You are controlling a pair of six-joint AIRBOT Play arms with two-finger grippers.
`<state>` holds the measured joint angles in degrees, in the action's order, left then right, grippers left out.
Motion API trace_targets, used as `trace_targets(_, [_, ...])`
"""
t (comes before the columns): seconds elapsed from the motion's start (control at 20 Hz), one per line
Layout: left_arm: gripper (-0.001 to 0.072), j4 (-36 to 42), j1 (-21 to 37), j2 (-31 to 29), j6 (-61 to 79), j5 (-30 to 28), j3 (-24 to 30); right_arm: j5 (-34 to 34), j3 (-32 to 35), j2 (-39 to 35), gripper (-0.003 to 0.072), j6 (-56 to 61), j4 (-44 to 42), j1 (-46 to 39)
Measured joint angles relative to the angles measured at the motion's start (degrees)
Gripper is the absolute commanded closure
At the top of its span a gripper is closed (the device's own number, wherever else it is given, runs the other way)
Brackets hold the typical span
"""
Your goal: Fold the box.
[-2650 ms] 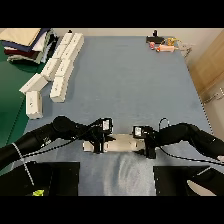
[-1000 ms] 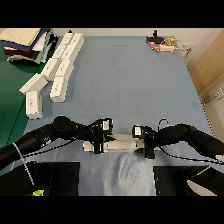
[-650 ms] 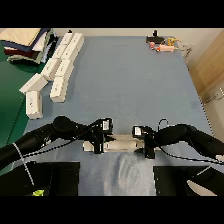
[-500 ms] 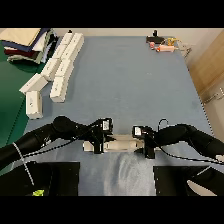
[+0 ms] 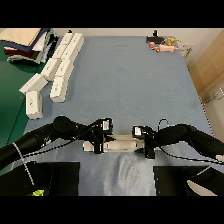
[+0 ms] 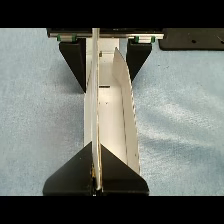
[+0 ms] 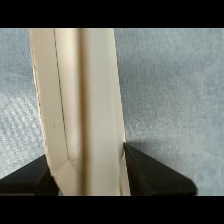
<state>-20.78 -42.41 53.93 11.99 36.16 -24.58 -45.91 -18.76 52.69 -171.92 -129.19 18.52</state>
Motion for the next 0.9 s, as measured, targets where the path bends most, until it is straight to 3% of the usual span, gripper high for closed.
trace_targets(0.5, [0.0692,0.31,0.0,-0.02,-1.16,-0.92,0.0,-0.04,0.0,-0.02,0.0173,0.0,0.04,0.0])
trace_targets(0.55, [0.0662,0.35,0.0,-0.02,-2.12,-0.98,0.0,-0.04,0.0,-0.02,0.0173,0.0,0.02,0.0])
trace_targets(0.6, [0.0411,0.37,0.0,0.0,-2.97,-1.18,0.0,-0.07,0.0,0.0,0.0173,0.0,0.04,0.0])
trace_targets(0.65, [0.0283,-0.46,0.0,0.26,-3.82,-1.46,0.11,-0.2,0.0,-0.02,0.0173,0.0,0.11,0.0])
trace_targets(0.9, [0.0282,-0.24,0.0,-0.68,-8.09,-1.42,-0.07,-0.2,0.0,-0.02,0.0173,0.0,0.11,0.0])
